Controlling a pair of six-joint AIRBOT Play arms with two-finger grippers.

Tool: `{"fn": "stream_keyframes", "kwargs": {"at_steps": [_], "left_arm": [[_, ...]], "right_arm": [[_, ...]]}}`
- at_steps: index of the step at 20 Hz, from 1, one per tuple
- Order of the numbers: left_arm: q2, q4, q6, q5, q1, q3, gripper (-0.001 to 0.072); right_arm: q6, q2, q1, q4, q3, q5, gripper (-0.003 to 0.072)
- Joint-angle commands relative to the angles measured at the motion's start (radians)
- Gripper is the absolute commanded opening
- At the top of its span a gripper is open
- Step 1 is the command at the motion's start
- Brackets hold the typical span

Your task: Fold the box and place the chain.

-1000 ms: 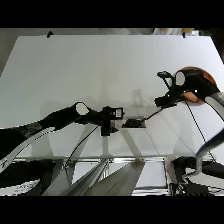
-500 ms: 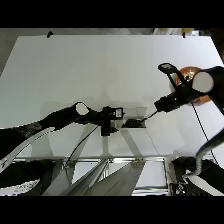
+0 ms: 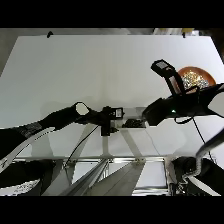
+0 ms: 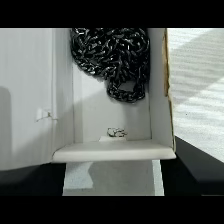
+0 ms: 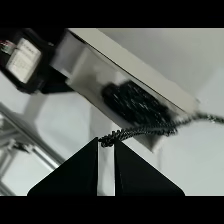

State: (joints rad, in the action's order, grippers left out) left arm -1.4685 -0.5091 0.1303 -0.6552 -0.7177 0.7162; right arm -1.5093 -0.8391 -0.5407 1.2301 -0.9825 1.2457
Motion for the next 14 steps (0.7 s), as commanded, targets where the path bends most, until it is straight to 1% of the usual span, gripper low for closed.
{"fn": "stream_keyframes", "kwargs": {"at_steps": [1, 3, 7, 12, 14], "left_arm": [[0.001, 0.0, 0.0, 0.0, -0.001, 0.0, 0.0208], [0.001, 0.0, 0.0, 0.0, -0.001, 0.0, 0.0208], [0.001, 0.0, 0.0, 0.0, 0.0, 0.0, 0.0208], [0.001, 0.0, 0.0, 0.0, -0.001, 0.0, 0.0208], [0.001, 0.0, 0.0, 0.0, -0.001, 0.0, 0.0208]], "right_arm": [[0.0, 0.008, -0.068, -0.084, -0.001, -0.153, 0.0012], [0.0, 0.008, -0.071, -0.125, -0.001, -0.188, 0.0012], [0.0, 0.008, -0.071, -0.16, -0.001, -0.209, 0.0012], [0.003, 0.008, -0.071, -0.218, -0.002, -0.285, 0.0012], [0.004, 0.008, -0.071, -0.208, -0.001, -0.289, 0.0012]]}}
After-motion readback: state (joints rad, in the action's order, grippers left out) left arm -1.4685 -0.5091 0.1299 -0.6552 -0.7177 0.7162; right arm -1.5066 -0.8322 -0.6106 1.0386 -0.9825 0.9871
